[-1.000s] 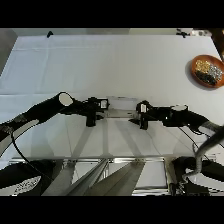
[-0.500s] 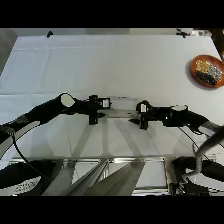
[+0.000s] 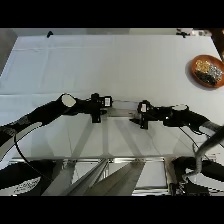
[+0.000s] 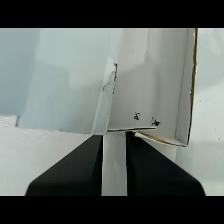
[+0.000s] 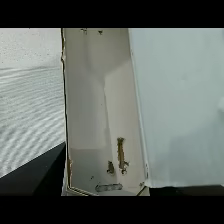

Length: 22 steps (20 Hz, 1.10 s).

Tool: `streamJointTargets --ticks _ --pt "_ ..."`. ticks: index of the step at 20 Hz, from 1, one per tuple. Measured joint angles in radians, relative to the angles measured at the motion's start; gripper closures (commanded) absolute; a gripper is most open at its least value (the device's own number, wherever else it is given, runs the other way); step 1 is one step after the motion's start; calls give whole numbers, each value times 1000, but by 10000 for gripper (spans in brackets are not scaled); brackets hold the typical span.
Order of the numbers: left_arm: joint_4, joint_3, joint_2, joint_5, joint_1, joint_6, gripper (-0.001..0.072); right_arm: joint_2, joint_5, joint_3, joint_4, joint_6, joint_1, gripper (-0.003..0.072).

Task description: Fold the box and place the chain.

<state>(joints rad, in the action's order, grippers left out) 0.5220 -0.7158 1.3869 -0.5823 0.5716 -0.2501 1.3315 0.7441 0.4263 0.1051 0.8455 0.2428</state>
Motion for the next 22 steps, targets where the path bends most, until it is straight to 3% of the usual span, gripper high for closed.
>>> streamJointTargets --ticks 5,7,8,10,15,16,17,22 --pt "-67 -1 21 -3 19 -47 531 0 0 0 4 1 0 273" --pt "-74 -1 26 -18 23 -54 352 0 0 0 5 1 0 273" --pt "-77 -1 28 -32 23 -55 305 0 0 0 4 1 0 273" --pt "-80 -1 30 -42 23 -58 289 0 0 0 4 2 0 273" --pt "-87 -1 31 -45 22 -62 299 0 0 0 2 2 0 273" --pt "-88 -1 31 -45 22 -63 395 0 0 0 2 2 0 273" --pt "-96 -1 31 -39 21 -64 545 0 0 0 1 2 0 273" --pt "-179 0 32 8 22 -99 569 0 -2 0 0 2 0 273"
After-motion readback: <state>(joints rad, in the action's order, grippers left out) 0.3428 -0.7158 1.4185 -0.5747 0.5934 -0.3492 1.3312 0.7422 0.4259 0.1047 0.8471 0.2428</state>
